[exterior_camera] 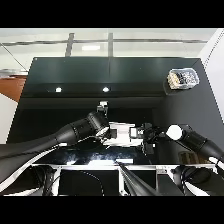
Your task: Fold the box and place the chain.
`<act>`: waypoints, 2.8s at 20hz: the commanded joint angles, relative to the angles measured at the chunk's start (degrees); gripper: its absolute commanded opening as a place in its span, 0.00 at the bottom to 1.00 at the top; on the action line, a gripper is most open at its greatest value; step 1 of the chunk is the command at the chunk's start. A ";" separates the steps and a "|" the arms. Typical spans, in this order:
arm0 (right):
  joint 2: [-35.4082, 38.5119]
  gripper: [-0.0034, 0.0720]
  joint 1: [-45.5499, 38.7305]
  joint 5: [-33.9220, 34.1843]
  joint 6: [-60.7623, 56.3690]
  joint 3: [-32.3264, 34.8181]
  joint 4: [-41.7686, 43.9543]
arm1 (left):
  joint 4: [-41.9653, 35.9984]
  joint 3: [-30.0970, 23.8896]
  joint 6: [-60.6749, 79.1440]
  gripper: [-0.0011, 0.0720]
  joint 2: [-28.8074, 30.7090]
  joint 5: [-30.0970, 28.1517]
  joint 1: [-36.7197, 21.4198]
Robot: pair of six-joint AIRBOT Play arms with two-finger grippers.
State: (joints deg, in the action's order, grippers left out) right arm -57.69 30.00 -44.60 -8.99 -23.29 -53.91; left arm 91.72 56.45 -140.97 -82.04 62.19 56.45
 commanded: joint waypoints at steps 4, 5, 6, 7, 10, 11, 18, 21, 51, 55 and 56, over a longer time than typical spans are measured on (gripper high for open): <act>0.07 0.59 0.00 -0.20 -0.68 -0.09 5.55 | -0.09 0.00 -0.22 0.06 -0.07 -0.17 -0.04; 0.07 0.59 0.00 -0.17 -0.68 -0.13 5.86 | -0.07 0.00 -0.22 0.06 -0.07 -0.17 -0.04; 0.07 0.60 -0.02 -0.24 -0.70 -0.28 5.86 | -0.07 0.00 -0.22 0.06 -0.07 -0.17 -0.04; 0.17 0.60 -0.02 -0.20 -0.70 -0.42 5.75 | -0.07 0.00 -0.22 0.06 -0.07 -0.17 -0.04; 0.22 0.59 -0.02 -0.26 -0.70 -0.76 5.49 | -0.07 0.00 -0.22 0.06 -0.07 -0.17 -0.04; 0.22 0.48 0.00 -0.52 -0.70 -0.76 5.51 | -0.07 0.00 -0.22 0.06 -0.07 -0.17 -0.04; 0.22 0.14 0.02 -3.56 -0.94 -0.76 10.71 | -0.07 0.00 -0.22 0.06 -0.07 -0.20 -0.04; 0.22 0.14 0.15 -0.46 -0.87 -0.76 15.21 | -0.09 0.00 -0.24 0.06 -0.07 -0.55 -0.04; 0.15 0.11 3.32 5.44 -1.31 -0.74 16.87 | -0.26 0.00 -0.24 0.06 -0.07 -0.63 -0.04; 0.17 0.09 2.54 6.21 -2.03 -0.90 16.87 | -0.24 -0.02 -0.24 0.06 -0.09 -1.05 -0.04; 0.39 0.09 1.49 5.55 -3.30 -1.14 16.83 | -0.24 -0.02 -0.24 0.06 -0.09 -1.09 -0.04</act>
State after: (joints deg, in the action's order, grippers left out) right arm -57.49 32.71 -39.00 -10.68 -24.14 -37.04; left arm 91.46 56.45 -141.25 -82.08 61.45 56.42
